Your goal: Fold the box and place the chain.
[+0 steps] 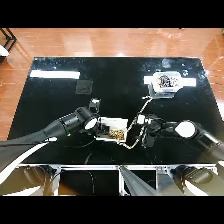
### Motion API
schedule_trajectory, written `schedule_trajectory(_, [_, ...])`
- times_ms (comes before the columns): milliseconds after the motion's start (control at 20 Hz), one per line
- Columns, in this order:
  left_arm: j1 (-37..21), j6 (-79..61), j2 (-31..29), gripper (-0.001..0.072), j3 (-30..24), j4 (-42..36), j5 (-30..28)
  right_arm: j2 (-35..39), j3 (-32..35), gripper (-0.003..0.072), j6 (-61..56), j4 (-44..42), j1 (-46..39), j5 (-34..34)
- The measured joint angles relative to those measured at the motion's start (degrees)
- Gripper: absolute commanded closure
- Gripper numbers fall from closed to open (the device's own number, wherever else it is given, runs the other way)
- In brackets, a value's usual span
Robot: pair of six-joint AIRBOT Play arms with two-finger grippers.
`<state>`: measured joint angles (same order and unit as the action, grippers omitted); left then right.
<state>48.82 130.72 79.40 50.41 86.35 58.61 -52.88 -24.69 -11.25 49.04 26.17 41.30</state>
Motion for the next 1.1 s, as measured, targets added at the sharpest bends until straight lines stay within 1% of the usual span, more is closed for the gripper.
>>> schedule_trajectory(150, [0.00,0.00,0.00,0.0684,0.00,-0.04,0.13,-3.85,0.31,-0.0014,8.59,-5.16,1.33,-3.34])
schedule_trajectory(200, [0.00,0.00,0.00,0.0685,0.02,-0.07,0.17,-4.94,0.35,0.0137,11.67,-6.99,1.55,-4.26])
schedule_trajectory(250, [0.00,0.00,0.00,0.0684,0.02,-0.09,0.22,-5.81,0.39,0.0213,14.12,-8.66,1.70,-4.85])
schedule_trajectory(400, [0.00,0.00,0.00,0.0685,0.02,-0.11,0.33,-8.04,0.44,0.0215,19.15,-12.96,1.95,-5.92])
schedule_trajectory(650, [0.00,0.00,0.00,0.0684,0.00,-0.11,0.39,-10.36,0.44,0.0218,24.28,-18.05,2.08,-6.51])
schedule_trajectory(700, [0.00,0.00,0.00,0.0684,0.02,-0.11,0.39,-10.95,0.44,0.0407,25.14,-19.12,2.12,-6.64])
schedule_trajectory(750, [0.00,0.00,0.00,0.0684,0.02,-0.11,0.39,-11.43,0.44,0.0459,25.79,-19.78,2.14,-6.62])
schedule_trajectory(800, [0.00,0.02,0.00,0.0684,0.02,-0.09,0.42,-11.85,0.44,0.0460,26.29,-20.48,2.12,-6.64])
schedule_trajectory(850, [0.00,0.02,0.00,0.0685,0.00,-0.09,0.42,-12.11,0.44,0.0577,26.73,-20.83,2.14,-6.69])
schedule_trajectory(900, [0.00,0.02,0.00,0.0684,0.00,-0.11,0.42,-12.31,0.39,0.0666,27.10,-21.09,2.14,-6.78])
schedule_trajectory(1100, [0.00,0.00,0.00,0.0684,0.02,-0.09,0.44,-12.66,0.17,0.0667,27.58,-21.84,2.14,-6.86])
